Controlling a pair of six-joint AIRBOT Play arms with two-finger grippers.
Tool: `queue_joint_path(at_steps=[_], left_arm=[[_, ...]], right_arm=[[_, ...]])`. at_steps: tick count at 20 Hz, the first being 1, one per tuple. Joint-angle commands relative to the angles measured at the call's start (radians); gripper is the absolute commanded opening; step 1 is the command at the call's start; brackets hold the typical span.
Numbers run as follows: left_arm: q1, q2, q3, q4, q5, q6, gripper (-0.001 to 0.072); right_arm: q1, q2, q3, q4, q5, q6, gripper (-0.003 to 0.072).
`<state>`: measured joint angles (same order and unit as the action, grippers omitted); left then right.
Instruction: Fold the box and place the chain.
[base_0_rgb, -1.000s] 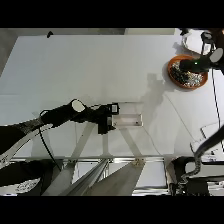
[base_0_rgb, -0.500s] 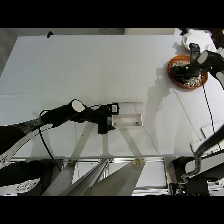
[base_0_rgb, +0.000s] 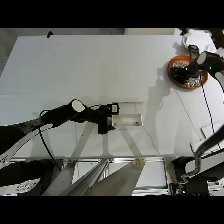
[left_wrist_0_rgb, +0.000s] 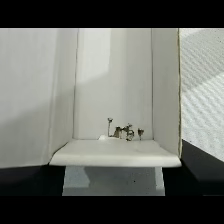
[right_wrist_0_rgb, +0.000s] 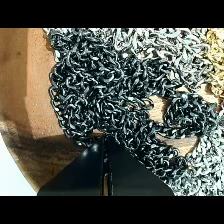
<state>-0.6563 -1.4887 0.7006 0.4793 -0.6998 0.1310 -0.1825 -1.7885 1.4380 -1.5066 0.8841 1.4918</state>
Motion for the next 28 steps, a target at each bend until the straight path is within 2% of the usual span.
queue_joint_path(at_steps=[1, 7, 9, 10, 17, 18, 20, 21, 28], left_arm=[[0.0, 0.0, 0.0, 0.0, 0.0, 0.0, 0.0345], [0.0, 0.0, 0.0, 0.0, 0.0, 0.0, 0.0345], [0.0, 0.0, 0.0, 0.0, 0.0, 0.0, 0.0345], [0.0, 0.0, 0.0, 0.0, 0.0, 0.0, 0.0345], [0.0, 0.0, 0.0, 0.0, 0.0, 0.0, 0.0345], [0.0, 0.0, 0.0, 0.0, 0.0, 0.0, 0.0345], [0.0, 0.0, 0.0, 0.0, 0.0, 0.0, 0.0345], [0.0, 0.0, 0.0, 0.0, 0.0, 0.0, 0.0345], [0.0, 0.0, 0.0, 0.0, 0.0, 0.0, 0.0345]], right_arm=[[0.0, 0.0, 0.001, -0.001, 0.022, -0.001, 0.0011], [-0.003, 0.026, 0.001, -0.063, 0.037, -0.008, 0.0016], [-0.011, 0.026, 0.001, -0.068, 0.055, -0.037, 0.0256], [-0.013, 0.025, 0.001, -0.068, 0.058, -0.045, 0.0297], [-0.017, -0.005, 0.001, -0.01, 0.05, -0.063, 0.0283], [-0.017, -0.012, 0.001, 0.004, 0.051, -0.063, 0.0233], [-0.017, -0.015, 0.001, 0.004, 0.051, -0.061, 0.0072], [-0.017, -0.014, 0.001, 0.002, 0.054, -0.061, 0.0022], [-0.017, 0.071, 0.001, -0.012, 0.068, -0.063, 0.0012]])
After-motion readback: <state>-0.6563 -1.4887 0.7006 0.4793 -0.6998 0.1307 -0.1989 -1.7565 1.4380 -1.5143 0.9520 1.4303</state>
